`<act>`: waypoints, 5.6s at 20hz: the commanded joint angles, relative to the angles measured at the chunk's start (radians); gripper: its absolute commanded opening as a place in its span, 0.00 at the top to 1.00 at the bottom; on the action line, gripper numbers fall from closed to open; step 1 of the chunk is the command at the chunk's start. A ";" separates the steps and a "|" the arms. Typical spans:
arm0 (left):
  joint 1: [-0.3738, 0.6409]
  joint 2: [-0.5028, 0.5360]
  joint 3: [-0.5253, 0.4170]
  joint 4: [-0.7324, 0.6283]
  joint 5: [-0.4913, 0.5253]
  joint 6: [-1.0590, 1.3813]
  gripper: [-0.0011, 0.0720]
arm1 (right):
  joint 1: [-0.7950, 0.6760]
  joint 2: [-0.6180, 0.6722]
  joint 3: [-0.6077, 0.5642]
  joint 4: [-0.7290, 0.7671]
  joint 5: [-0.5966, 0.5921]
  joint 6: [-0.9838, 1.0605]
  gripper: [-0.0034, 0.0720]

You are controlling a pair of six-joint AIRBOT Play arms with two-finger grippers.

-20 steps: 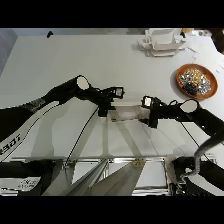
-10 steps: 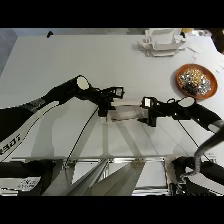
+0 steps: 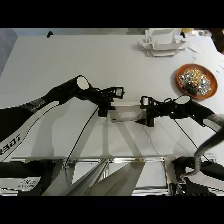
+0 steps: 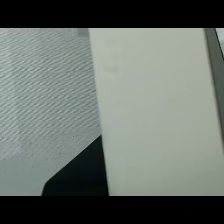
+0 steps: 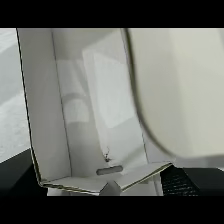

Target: Fold the box and place the chain.

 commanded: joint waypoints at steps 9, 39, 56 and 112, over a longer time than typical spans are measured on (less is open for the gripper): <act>0.000 0.000 0.000 0.000 0.000 0.000 0.97 | 0.000 -0.046 0.001 0.009 0.005 -0.002 0.26; 0.000 0.000 0.000 0.000 0.000 0.000 0.97 | 0.000 -0.071 0.001 -0.030 0.035 -0.020 0.42; 0.001 0.013 0.000 0.007 -0.006 -0.001 0.49 | 0.000 -0.071 0.001 -0.030 0.035 -0.020 0.42; -0.175 0.288 -0.006 0.293 -0.024 -0.846 0.98 | 0.000 -0.070 0.001 -0.030 0.035 -0.020 0.42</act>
